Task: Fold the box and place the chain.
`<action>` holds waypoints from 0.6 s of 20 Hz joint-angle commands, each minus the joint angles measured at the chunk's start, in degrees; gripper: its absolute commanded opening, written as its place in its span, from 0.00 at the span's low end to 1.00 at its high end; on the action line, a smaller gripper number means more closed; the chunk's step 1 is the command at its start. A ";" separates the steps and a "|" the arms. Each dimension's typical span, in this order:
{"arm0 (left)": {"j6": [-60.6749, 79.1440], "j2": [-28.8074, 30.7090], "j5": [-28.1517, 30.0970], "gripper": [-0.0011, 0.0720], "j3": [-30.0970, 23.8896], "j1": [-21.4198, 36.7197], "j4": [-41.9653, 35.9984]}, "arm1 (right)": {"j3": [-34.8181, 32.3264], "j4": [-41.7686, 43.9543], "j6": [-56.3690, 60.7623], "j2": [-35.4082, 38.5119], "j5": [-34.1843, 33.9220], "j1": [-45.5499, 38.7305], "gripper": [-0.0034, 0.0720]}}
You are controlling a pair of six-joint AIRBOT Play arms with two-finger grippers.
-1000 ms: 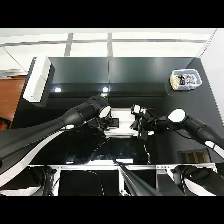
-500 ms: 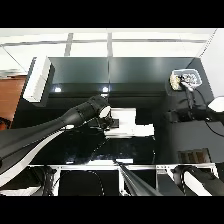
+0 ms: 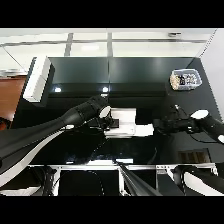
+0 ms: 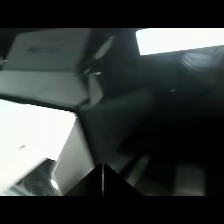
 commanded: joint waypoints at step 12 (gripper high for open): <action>0.00 -0.04 0.02 0.05 0.07 0.04 -0.02 | 10.80 9.14 -6.12 -1.90 12.17 9.84 0.68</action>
